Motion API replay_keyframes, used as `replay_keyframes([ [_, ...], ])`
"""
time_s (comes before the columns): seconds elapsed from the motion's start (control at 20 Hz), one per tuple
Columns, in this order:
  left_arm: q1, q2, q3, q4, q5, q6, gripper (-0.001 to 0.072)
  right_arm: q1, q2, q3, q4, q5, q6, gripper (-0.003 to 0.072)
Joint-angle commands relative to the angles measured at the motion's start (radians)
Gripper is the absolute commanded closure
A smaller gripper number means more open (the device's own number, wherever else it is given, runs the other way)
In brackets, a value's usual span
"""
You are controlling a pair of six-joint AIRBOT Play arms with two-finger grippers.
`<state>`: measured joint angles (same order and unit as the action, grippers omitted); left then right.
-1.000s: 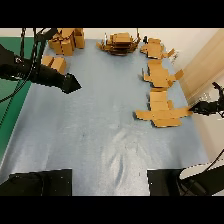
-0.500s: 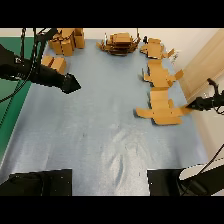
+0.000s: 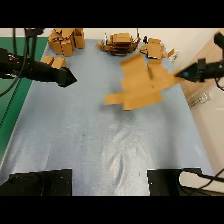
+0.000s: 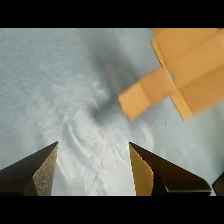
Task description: Fold the box.
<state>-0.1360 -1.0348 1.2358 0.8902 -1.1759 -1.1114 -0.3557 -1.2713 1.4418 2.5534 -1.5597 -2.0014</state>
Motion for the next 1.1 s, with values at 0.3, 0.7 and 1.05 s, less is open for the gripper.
replay_keyframes([
  [0.3,0.227,-0.050,-0.071,-0.214,0.003,0.182,0.0034,0.523,0.098,-0.459,0.145,0.652,0.030,0.0680],
  [0.7,0.204,-0.395,-0.141,-0.446,-0.090,0.473,0.0034,0.587,0.042,-0.828,0.147,0.896,-0.154,0.0681],
  [1.05,0.089,-0.684,-0.137,-0.576,-0.123,0.695,0.0035,0.587,0.044,-0.830,0.148,0.955,-0.183,0.0681],
])
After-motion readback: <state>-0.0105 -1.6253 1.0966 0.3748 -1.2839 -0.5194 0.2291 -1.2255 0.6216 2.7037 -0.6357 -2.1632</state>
